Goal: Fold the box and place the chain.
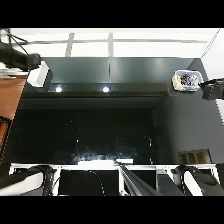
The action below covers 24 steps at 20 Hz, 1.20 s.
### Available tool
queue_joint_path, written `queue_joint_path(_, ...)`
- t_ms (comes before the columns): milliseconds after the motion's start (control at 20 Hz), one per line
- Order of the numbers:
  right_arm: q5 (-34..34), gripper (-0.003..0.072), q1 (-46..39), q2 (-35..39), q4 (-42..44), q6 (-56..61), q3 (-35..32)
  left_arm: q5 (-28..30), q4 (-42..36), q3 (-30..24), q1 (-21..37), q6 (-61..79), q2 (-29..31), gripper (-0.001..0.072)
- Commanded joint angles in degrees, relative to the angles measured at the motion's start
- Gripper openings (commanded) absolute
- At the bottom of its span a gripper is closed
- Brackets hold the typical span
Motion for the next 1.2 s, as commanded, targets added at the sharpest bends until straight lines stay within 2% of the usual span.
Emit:
queue_joint_path(0,-17.0,0.0007,0.3,3.2,-1.6,-2.9,-9.3,20.2,-0.8,-26.0,-11.1,0.6,19.5,0.0025)
queue_joint_path(100,-24.5,0.0006,0.3,3.1,-1.6,-3.3,-17.2,25.0,-0.8,-36.6,-14.0,0.0,26.1,0.0024)
queue_joint_path(150,-27.4,0.0005,0.3,3.1,-1.6,-3.3,-20.5,25.1,-0.8,-39.8,-14.1,-1.2,28.0,0.0024)
queue_joint_path(250,-28.7,0.0006,0.3,3.1,-2.9,-3.5,-23.8,24.5,-0.2,-43.1,-13.8,-1.9,29.9,0.0025)
queue_joint_path(400,-27.6,0.0006,0.3,3.1,-4.8,-3.5,-24.1,24.7,0.2,-43.2,-13.9,-1.9,30.0,0.0025)
queue_joint_path(500,-27.7,0.0006,0.3,3.1,-4.8,-3.5,-24.1,24.8,-3.1,-43.2,-13.8,-2.3,30.0,0.0026)
queue_joint_path(1150,-27.7,0.0006,0.3,3.1,-4.8,-3.5,-24.1,24.9,-3.1,-43.2,-13.9,-2.3,30.0,0.0026)
